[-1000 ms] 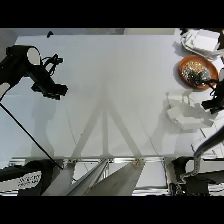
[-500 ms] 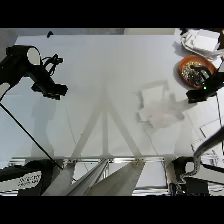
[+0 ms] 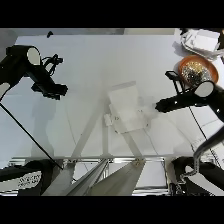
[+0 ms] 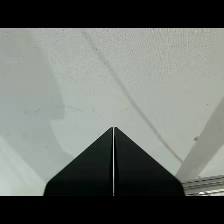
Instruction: Fold the box and place the chain.
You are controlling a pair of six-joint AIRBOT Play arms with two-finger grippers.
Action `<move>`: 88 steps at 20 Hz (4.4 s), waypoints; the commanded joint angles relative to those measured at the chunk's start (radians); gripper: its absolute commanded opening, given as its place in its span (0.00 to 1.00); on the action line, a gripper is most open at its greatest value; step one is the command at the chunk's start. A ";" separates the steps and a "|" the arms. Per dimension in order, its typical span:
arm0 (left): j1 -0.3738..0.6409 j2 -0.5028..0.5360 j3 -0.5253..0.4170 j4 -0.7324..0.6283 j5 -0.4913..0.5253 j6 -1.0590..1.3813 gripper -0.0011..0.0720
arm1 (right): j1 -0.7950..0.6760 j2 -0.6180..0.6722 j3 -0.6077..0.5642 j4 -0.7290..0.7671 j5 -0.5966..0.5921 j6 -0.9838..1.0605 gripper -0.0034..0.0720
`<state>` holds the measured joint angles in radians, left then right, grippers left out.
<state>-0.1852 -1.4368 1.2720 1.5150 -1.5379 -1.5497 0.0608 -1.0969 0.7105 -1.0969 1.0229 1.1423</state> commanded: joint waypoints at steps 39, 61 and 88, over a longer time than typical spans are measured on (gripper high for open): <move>-0.215 -0.325 -0.002 -0.863 0.372 1.154 0.03 | 0.196 0.043 -0.066 -0.052 -0.218 0.212 0.06; -0.378 -0.014 -0.225 -0.817 0.521 1.375 0.02 | 0.196 0.343 0.041 -0.311 0.308 0.211 0.52; -0.377 -0.170 -0.225 -0.827 0.629 1.478 0.03 | 0.196 0.343 0.041 -0.264 0.209 0.158 0.43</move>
<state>-0.5625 -1.6062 1.0481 0.6876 -0.9100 -0.0700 0.2554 -0.7544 0.7509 -1.3640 1.2320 1.3025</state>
